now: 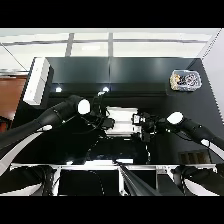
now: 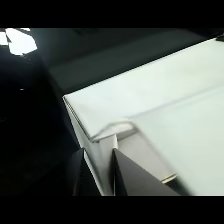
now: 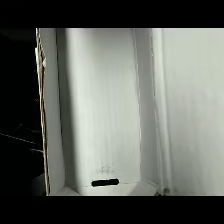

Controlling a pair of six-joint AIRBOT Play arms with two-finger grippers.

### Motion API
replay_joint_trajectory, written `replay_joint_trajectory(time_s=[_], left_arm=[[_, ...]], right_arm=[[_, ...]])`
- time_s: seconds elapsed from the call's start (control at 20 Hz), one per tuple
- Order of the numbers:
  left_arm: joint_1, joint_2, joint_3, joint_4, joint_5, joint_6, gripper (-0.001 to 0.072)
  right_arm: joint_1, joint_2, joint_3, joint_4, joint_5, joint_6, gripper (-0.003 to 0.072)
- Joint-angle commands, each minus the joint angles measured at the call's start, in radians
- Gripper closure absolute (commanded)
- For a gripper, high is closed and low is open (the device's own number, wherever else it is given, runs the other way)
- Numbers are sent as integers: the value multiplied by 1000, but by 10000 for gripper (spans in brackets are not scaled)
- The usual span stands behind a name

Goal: Fold the box and place the chain.

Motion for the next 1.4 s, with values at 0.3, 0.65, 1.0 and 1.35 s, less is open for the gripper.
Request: replay_joint_trajectory(time_s=[0.3,0.65,1.0,1.35], left_arm=[[-83,-129,170,240,-170,-304,222],[-98,-178,207,294,-247,-441,223],[-130,-178,208,284,-177,-490,226],[-130,-183,208,272,-149,-488,482]], right_arm=[[1,0,0,0,0,0,216],[1,0,0,0,0,0,216],[1,0,0,0,0,0,216],[1,0,0,0,0,0,216]])
